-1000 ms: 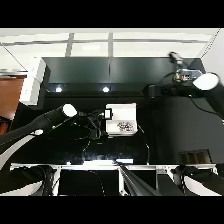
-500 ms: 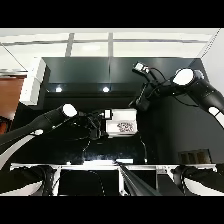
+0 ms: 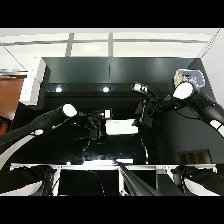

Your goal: Fold the box and place the chain.

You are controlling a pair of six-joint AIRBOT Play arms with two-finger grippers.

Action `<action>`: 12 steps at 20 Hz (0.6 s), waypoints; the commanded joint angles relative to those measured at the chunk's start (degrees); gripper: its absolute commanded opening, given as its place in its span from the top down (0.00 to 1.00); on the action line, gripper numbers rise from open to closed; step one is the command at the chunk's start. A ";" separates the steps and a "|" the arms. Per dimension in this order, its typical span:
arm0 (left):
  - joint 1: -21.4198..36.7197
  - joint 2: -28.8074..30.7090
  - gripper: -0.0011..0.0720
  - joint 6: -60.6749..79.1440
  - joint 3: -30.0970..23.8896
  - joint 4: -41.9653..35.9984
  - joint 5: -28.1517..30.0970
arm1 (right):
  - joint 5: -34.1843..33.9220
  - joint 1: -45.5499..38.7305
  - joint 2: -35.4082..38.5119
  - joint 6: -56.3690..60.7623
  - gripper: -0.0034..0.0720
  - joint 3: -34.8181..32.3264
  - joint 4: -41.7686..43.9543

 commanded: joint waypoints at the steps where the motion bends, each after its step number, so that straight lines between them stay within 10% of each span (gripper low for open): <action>1: 0.00 -0.04 0.52 0.02 0.02 0.00 0.00 | -1.62 1.75 0.48 -4.83 0.00 -1.57 0.02; 12: 0.00 -0.04 0.52 0.04 0.02 0.00 0.00 | -1.99 4.37 0.35 -5.31 0.00 -1.77 -2.58</action>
